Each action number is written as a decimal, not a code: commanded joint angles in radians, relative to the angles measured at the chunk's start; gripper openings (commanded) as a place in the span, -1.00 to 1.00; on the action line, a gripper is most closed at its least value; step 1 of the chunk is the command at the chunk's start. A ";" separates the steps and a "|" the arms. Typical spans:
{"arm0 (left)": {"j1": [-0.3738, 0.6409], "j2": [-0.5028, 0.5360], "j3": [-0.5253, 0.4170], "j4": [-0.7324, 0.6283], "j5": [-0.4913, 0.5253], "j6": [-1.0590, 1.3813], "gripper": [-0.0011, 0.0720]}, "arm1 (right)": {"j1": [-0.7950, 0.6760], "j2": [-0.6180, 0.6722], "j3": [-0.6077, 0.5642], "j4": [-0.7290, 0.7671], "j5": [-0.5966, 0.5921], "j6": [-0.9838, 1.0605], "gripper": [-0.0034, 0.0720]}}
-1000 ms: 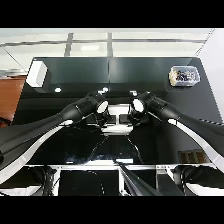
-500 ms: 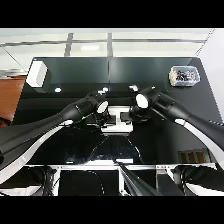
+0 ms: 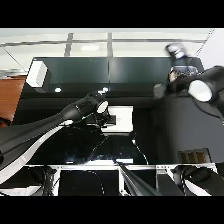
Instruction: Fold the box and place the chain.
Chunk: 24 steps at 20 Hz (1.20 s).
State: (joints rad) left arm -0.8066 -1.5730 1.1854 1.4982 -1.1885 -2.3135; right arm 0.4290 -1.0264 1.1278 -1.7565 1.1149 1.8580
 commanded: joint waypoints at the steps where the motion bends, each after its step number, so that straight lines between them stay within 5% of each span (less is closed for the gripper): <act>1: 0.000 -0.001 0.001 0.000 0.001 0.002 -0.89 | -0.185 -0.003 -0.008 -0.214 -0.270 0.003 0.98; 5: 0.000 -0.001 0.001 0.001 0.001 0.001 -0.89 | -0.429 -0.220 0.001 -0.073 -0.405 0.007 0.97; 8: 0.000 -0.001 0.001 0.001 0.002 0.001 -0.89 | -0.527 -0.420 0.137 0.031 -0.404 0.007 0.97; 12: 0.000 -0.001 0.001 0.001 0.004 0.001 -0.89 | -0.583 -0.745 0.538 0.103 -0.091 -0.162 0.96; 15: 0.000 -0.001 0.001 0.001 0.008 0.001 -0.89 | -0.614 -0.913 0.756 0.209 -0.020 -0.179 0.96; 17: 0.000 -0.001 0.001 0.001 0.006 0.002 -0.89 | -0.629 -0.980 0.820 0.265 -0.008 -0.178 0.95; 18: 0.000 -0.001 0.001 0.001 0.005 0.002 -0.89 | -0.637 -1.004 0.838 0.270 0.005 -0.174 0.70; 24: 0.000 -0.001 0.001 0.003 0.012 0.001 -0.89 | -0.655 -1.025 0.843 0.298 0.011 -0.172 0.70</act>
State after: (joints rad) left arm -0.8066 -1.5730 1.1854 1.4994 -1.1805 -2.3127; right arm -0.2180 -2.0296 1.9530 -1.4883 1.1091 1.6901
